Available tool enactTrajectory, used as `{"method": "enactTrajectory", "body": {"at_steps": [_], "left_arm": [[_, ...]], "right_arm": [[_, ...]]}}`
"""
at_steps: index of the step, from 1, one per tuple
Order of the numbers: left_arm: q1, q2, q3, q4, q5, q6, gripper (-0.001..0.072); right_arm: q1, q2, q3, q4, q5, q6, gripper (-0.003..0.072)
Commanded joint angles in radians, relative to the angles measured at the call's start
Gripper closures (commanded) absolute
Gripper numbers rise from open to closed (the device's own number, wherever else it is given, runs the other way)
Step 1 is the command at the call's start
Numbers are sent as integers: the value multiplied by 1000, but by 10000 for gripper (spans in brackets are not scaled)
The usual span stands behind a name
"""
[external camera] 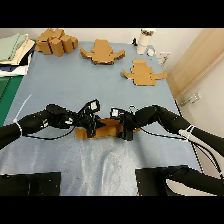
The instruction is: Fold the box.
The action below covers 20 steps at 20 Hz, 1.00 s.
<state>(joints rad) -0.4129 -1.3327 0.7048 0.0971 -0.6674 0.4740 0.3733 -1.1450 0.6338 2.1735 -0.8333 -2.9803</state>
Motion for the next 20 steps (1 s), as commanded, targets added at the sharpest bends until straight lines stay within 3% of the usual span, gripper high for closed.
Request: {"method": "enactTrajectory", "body": {"at_steps": [1,20], "left_arm": [[1,1,1,-1,3,0,696],[1,0,1,-1,3,0,696]], "right_arm": [[0,-1,1,-26,-14,29,-28],[3,-20,0,-3,-2,29,-26]]}}
